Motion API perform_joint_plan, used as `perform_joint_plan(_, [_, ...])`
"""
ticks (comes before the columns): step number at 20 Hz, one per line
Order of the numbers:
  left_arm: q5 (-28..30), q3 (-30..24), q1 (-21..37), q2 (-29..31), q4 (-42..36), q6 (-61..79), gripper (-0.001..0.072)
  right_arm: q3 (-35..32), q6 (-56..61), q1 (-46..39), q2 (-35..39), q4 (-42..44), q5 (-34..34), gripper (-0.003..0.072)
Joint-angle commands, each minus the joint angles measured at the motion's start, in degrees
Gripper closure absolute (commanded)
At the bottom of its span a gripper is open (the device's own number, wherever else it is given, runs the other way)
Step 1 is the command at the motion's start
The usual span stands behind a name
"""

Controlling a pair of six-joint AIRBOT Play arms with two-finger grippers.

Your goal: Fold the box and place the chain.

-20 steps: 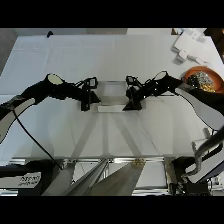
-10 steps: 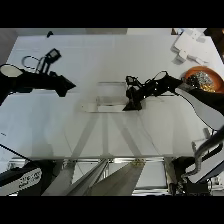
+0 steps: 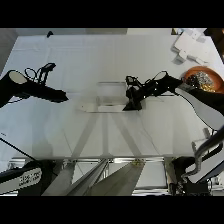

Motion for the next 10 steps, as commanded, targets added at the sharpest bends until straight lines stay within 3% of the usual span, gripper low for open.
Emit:
perform_joint_plan(1, [0.20, -0.92, -1.62, -0.96, 1.64, -5.64, 0.0702, 0.04, 0.02, -0.02, -0.02, 0.02, 0.00, 0.0285])
perform_joint_plan(6, [4.87, -0.94, -6.91, -1.05, 1.84, -5.64, 0.0702, 0.04, 0.00, -0.02, -0.02, 0.02, 0.02, 0.0285])
perform_joint_plan(10, [6.21, -0.94, -7.39, -1.05, 0.35, -5.64, 0.0702, 0.04, 0.02, -0.02, -0.02, 0.02, 0.02, 0.0285])
